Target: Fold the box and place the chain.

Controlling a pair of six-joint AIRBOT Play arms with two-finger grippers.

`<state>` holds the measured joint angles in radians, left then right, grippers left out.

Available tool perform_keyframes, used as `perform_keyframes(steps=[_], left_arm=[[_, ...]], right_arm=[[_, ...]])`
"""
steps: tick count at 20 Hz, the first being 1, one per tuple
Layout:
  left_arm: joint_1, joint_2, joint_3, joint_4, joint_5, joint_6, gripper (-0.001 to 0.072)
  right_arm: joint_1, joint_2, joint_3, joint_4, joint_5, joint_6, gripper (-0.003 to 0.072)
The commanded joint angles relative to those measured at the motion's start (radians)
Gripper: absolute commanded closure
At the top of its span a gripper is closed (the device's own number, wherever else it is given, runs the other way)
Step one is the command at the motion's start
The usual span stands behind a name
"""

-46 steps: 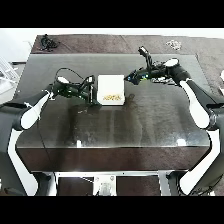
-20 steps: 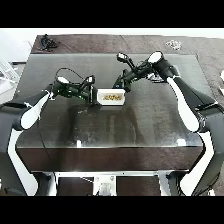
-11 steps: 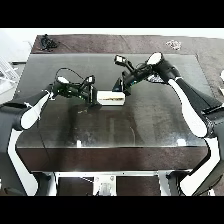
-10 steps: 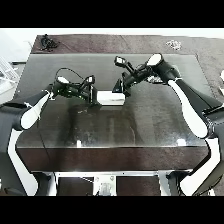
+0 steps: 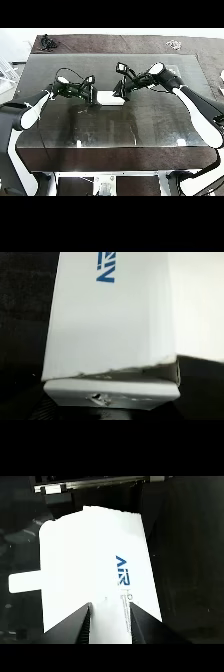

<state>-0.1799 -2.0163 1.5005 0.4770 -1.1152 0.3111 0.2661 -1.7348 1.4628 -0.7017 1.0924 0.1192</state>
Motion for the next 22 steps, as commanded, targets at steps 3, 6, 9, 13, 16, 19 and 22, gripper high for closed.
perform_keyframes(steps=[3,6,9,13,16,19,22], left_arm=[[0.0,-0.001,0.0,0.0,0.0,0.0,0.0116],[0.0,-0.001,0.0,0.0,0.0,0.0,0.0116],[0.0,-0.001,0.0,0.0,0.0,0.0,0.0116],[0.0,-0.001,0.0,0.0,0.0,0.0,0.0116],[0.0,-0.001,0.0,0.0,0.0,0.0,0.0116],[0.0,-0.001,0.0,0.0,0.0,0.0,0.0116],[0.0,-0.001,0.0,0.0,0.0,0.0,0.0117]], right_arm=[[-0.013,0.021,-0.013,0.076,0.054,-0.019,0.0399],[-0.019,0.014,-0.015,0.063,0.048,-0.024,0.042],[-0.024,-0.003,-0.015,0.066,0.042,-0.027,0.0422],[-0.023,-0.026,-0.016,0.066,0.042,-0.053,0.0398],[-0.023,-0.027,-0.019,0.066,0.02,-0.103,0.0349],[-0.022,-0.027,-0.019,0.066,0.018,-0.136,0.0349],[-0.022,-0.027,-0.019,0.066,0.014,-0.156,0.0349]])
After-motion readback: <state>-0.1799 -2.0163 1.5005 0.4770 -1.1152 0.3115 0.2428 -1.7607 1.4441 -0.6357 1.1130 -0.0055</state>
